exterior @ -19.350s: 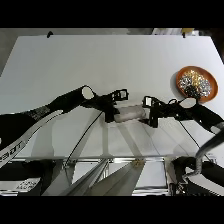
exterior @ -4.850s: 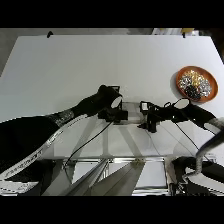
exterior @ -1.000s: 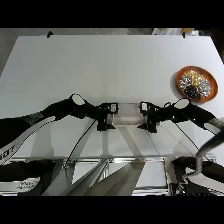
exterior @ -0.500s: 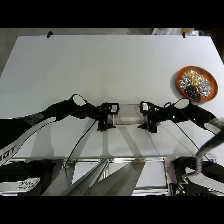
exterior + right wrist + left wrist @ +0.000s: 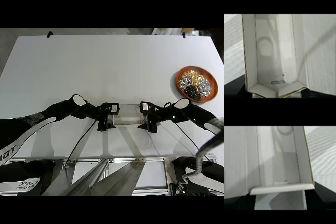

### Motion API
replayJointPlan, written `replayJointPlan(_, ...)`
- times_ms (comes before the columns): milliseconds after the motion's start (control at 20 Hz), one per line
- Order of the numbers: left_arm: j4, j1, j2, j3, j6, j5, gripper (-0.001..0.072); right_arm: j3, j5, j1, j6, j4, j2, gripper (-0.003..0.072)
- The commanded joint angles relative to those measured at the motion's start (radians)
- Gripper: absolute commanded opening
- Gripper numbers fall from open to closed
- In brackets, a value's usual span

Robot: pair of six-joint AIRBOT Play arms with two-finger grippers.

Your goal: Fold the box and place the chain.

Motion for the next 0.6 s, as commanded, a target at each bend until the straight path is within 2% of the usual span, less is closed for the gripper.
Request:
replayJointPlan(0, 0.000, -0.001, -0.001, -0.001, 0.000, 0.000, 0.0208, 0.001, 0.000, 0.000, 0.000, 0.034, 0.000, 0.0401)
replayJointPlan(50, 0.001, -0.001, -0.001, -0.001, 0.000, 0.000, 0.0208, 0.001, -0.001, 0.000, 0.000, 0.034, 0.000, 0.0444)
replayJointPlan(100, 0.001, -0.001, -0.001, -0.001, 0.000, 0.000, 0.0208, 0.001, -0.001, 0.000, 0.001, 0.028, 0.001, 0.0670)
replayJointPlan(150, 0.001, -0.001, -0.001, -0.001, 0.000, 0.000, 0.0208, 0.001, 0.000, 0.000, 0.004, 0.022, 0.005, 0.0710)
replayJointPlan(550, 0.001, -0.001, -0.001, -0.001, 0.000, 0.000, 0.0208, 0.001, 0.056, -0.115, 0.166, -0.152, 0.167, 0.0704)
